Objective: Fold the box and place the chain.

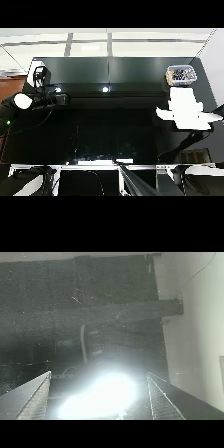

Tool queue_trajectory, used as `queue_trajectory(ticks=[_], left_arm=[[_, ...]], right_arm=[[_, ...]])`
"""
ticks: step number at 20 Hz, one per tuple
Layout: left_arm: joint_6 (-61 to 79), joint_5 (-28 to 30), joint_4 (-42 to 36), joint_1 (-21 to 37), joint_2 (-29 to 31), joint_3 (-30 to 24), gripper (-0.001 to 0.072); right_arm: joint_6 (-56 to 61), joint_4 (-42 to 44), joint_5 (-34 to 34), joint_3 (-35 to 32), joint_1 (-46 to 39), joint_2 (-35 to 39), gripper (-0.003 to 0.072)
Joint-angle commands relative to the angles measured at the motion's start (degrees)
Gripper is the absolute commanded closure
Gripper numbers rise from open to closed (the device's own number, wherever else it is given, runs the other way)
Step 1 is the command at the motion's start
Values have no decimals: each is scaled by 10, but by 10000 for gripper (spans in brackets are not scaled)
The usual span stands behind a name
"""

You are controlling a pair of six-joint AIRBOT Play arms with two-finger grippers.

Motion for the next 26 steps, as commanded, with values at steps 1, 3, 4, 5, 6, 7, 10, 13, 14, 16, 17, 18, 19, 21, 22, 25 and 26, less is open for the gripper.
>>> queue_trajectory(ticks=[1,3,4,5,6,7,10,13,14,16,17,18,19,21,22,25,26], left_arm=[[0,-1,-8,-2,0,1,1],[-2,-3,-9,-2,0,1,1],[-2,-9,-12,-2,0,1,1],[-2,-17,-17,-2,0,1,1],[-2,-22,-19,-2,0,1,1],[-2,-28,-19,-2,0,1,2],[-2,-37,-19,-2,0,1,2],[-2,-42,-25,-5,0,0,2],[-2,-48,-29,-4,0,0,2],[-2,-58,-46,-4,0,0,2],[-2,-62,-58,-4,-1,0,2],[-2,-64,-71,-4,0,0,2],[-2,-64,-80,-4,-1,0,2],[0,-65,-95,-4,-1,0,2],[2,-67,-101,-4,-1,0,2],[2,-72,-112,-4,-1,0,2],[2,-72,-116,-4,-1,0,2]], right_arm=[[-31,-12,-8,6,22,-16,194],[-31,-7,21,6,32,-14,579],[-36,-5,54,6,36,-10,663],[-37,-5,88,6,41,-3,663],[-32,-5,119,6,48,11,664],[-19,3,145,4,54,30,664],[-11,69,158,-30,66,118,664],[-40,222,110,-141,71,236,664],[-49,266,91,-186,80,275,664],[-62,334,38,-287,125,350,664],[-63,349,3,-336,162,384,664],[-63,362,-26,-374,200,409,663],[-62,381,-62,-409,245,429,664],[-71,424,-122,-456,337,443,663],[-73,425,-149,-468,383,443,663],[-71,443,-271,-497,529,443,663],[-69,447,-309,-502,570,443,663]])
